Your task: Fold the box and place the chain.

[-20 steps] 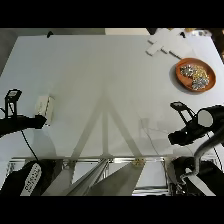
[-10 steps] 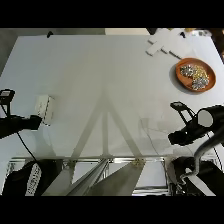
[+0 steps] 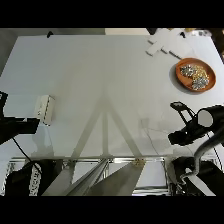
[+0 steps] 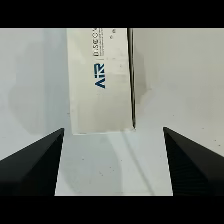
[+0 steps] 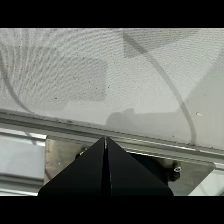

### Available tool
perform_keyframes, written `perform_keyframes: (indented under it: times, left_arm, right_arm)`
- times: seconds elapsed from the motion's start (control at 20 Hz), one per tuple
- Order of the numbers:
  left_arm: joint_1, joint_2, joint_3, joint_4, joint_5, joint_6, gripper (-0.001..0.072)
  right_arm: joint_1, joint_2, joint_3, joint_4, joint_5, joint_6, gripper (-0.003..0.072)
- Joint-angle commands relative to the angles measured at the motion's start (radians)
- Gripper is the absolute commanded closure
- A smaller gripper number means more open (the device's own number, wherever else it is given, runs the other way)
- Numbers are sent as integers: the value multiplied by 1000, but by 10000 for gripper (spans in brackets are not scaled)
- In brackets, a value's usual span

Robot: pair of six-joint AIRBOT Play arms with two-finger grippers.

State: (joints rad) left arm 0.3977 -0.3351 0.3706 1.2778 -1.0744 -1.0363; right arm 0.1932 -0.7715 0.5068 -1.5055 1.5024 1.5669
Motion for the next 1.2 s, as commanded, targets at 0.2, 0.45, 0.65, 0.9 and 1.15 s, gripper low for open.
perform_keyframes:
  times: [0.2,0.45,0.65,0.9,1.15]
  left_arm:
    - [-1,8,0,-21,-11,0,16]
    - [-1,8,0,-22,-18,-1,16]
    - [-8,8,0,-27,-19,-1,16]
    - [-90,8,0,-8,-18,0,16]
    - [-106,8,0,2,-18,-2,17]
  right_arm:
    - [0,1,0,0,0,0,669]
    - [0,1,0,0,0,0,669]
    - [0,1,0,0,0,0,669]
    - [0,1,0,0,0,0,669]
    - [0,0,0,0,0,0,669]
